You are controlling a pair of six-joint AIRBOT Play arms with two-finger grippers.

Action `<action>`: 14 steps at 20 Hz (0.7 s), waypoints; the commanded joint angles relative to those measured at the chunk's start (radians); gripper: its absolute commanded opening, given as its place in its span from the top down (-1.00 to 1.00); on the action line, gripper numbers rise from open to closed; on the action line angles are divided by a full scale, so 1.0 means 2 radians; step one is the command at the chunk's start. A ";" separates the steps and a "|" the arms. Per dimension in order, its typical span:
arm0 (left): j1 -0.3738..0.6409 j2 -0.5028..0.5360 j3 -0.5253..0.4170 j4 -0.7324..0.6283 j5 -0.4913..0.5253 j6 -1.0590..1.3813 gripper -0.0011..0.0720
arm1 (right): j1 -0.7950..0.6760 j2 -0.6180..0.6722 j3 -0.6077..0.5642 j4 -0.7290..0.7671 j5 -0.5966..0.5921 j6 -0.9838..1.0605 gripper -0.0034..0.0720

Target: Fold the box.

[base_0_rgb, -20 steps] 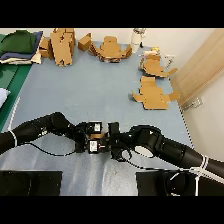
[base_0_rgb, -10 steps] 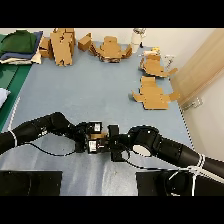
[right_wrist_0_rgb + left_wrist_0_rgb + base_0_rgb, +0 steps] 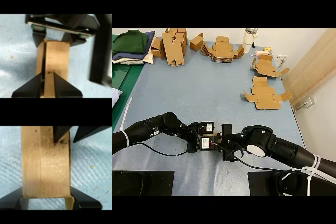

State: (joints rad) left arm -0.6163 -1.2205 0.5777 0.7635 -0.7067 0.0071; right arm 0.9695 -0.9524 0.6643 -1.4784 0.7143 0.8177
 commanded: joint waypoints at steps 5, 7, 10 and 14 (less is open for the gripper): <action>0.000 0.000 0.000 0.000 0.000 0.000 0.00 | -0.005 0.056 0.000 -0.027 0.014 0.137 0.29; 0.000 0.000 0.000 0.000 0.000 0.000 0.00 | -0.005 0.056 0.000 -0.032 0.020 0.201 0.74; 0.000 0.000 0.000 0.000 0.000 0.000 0.00 | -0.014 0.057 -0.002 -0.047 0.019 0.365 0.90; 0.000 0.000 0.000 0.000 0.000 0.000 0.00 | -0.037 0.105 -0.043 -0.024 -0.054 0.594 0.90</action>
State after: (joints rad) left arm -0.6163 -1.2205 0.5777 0.7631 -0.7067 0.0067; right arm 0.9188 -0.7967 0.6262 -1.5513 0.6971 1.6360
